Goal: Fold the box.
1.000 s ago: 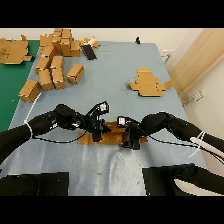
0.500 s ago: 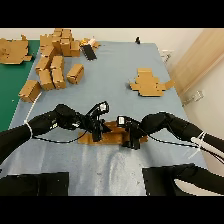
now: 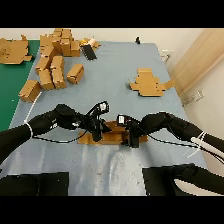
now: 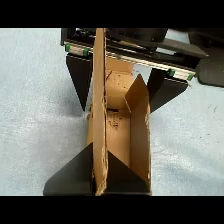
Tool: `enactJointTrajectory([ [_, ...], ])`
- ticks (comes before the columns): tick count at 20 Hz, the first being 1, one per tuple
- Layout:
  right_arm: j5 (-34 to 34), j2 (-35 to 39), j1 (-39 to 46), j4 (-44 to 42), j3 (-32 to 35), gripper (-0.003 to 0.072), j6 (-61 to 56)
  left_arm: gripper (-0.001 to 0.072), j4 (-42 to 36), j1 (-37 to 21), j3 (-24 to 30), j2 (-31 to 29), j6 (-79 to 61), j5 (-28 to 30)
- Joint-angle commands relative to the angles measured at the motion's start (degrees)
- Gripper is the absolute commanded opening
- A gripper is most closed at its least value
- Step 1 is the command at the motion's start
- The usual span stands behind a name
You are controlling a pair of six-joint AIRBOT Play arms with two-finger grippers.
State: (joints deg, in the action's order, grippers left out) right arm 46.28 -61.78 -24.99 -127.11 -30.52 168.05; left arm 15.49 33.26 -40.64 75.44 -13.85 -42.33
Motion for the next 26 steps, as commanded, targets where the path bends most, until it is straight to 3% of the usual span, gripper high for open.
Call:
enactJointTrajectory([
  [1, -0.2, 0.1, 0.0, 0.0, -0.1, 0.0706, 0.0, 0.0012, -0.1, -0.1, -1.0, -0.4, 1.8, -0.2],
  [15, -1.4, -1.4, 0.0, 0.2, 0.0, 0.0691, 0.0, 0.0012, -0.1, 0.0, -1.2, -0.4, 1.9, -1.8],
  [17, -1.4, -1.5, 0.0, 0.3, 0.0, 0.0568, 0.0, 0.0012, -0.1, 0.0, -1.2, -0.4, 1.9, -1.8],
  [26, -1.2, -1.5, 0.0, 0.5, 0.0, 0.0577, 0.0, 0.0012, -0.1, 0.0, -1.2, -0.4, 1.9, -1.8],
])
